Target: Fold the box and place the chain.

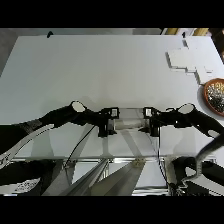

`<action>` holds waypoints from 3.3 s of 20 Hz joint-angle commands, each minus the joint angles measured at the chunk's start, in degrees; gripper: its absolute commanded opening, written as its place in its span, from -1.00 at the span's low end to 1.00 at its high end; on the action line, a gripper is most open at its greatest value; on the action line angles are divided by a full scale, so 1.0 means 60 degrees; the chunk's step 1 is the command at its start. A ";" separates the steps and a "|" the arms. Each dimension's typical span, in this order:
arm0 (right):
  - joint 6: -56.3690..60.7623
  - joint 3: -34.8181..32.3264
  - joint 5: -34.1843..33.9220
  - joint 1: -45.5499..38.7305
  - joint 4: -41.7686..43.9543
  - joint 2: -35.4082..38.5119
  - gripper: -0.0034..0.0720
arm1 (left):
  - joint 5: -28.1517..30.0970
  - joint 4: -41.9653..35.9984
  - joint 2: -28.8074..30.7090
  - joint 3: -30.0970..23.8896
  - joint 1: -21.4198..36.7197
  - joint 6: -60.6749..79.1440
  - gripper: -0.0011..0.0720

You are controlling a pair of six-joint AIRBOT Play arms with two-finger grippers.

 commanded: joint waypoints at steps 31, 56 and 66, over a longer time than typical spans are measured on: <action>0.0000 0.0004 0.0004 -0.0004 0.0000 -0.0004 0.15 | 0.0925 -0.0834 0.0481 -0.0608 -0.0175 0.0914 0.94; 0.0000 0.0004 0.0000 -0.0004 0.0000 -0.0004 0.15 | 0.0936 -0.2524 0.0667 -0.1096 -0.0164 0.2750 0.87; 0.0000 0.0004 0.0004 -0.0004 0.0000 -0.0004 0.15 | 0.1002 -0.2299 0.0663 -0.1093 -0.0313 0.2743 -0.84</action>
